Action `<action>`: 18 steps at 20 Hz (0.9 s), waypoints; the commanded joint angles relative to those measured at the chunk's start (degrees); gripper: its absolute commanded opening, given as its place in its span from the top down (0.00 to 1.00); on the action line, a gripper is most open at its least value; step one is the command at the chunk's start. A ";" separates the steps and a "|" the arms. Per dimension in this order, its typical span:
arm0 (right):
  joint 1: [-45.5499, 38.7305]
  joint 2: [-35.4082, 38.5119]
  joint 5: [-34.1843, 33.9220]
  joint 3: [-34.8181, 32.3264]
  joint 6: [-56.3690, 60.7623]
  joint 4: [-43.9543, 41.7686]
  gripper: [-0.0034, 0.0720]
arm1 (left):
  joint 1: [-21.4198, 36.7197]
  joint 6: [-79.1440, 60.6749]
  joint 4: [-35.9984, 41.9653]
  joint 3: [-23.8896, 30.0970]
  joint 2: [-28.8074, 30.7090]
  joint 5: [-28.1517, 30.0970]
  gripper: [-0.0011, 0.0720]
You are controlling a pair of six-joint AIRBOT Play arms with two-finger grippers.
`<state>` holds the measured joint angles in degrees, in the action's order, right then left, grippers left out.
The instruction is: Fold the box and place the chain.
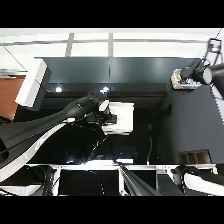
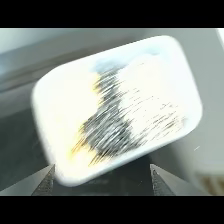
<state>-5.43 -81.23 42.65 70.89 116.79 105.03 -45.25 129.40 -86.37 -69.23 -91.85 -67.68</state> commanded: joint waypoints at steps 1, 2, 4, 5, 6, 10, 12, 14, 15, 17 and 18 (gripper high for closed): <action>-8.11 -15.89 14.67 19.56 -0.07 -7.10 0.01 | 0.04 0.00 -0.02 -0.04 0.02 0.15 0.94; -8.52 -20.35 20.35 26.23 -0.07 -6.99 0.01 | 0.04 0.00 -0.07 -0.04 0.02 0.13 0.94; -9.18 -27.36 27.52 36.54 3.06 -7.54 0.01 | 0.04 0.00 -0.11 -0.04 0.02 0.11 0.94; -9.73 -29.99 28.24 40.06 3.87 -10.40 0.01 | 0.04 0.00 -0.09 -0.04 0.02 0.15 0.94; -10.25 -32.15 28.52 42.66 3.87 -13.18 0.01 | 0.04 0.00 -0.09 -0.04 0.02 0.11 0.94; -11.43 -36.59 30.12 45.99 8.76 -15.65 0.08 | 0.04 0.00 -0.09 -0.04 0.02 -0.11 0.94; -11.61 -37.31 29.38 45.99 9.03 -15.61 0.08 | 0.04 0.00 0.02 -0.04 0.02 -0.11 0.94; -11.58 -37.88 28.46 45.99 9.07 -15.50 0.09 | 0.04 0.00 0.04 -0.04 0.02 -0.09 0.94; -11.58 -38.25 28.33 45.99 9.07 -15.50 0.09 | 0.04 0.00 0.02 -0.04 0.02 -0.09 0.94; -11.52 -38.99 28.06 45.99 9.05 -15.61 0.09 | 0.04 0.00 0.04 -0.04 0.02 -0.09 0.94; -11.47 -39.34 28.00 45.99 9.05 -15.65 0.09 | 0.04 0.00 0.02 -0.04 0.02 -0.11 0.94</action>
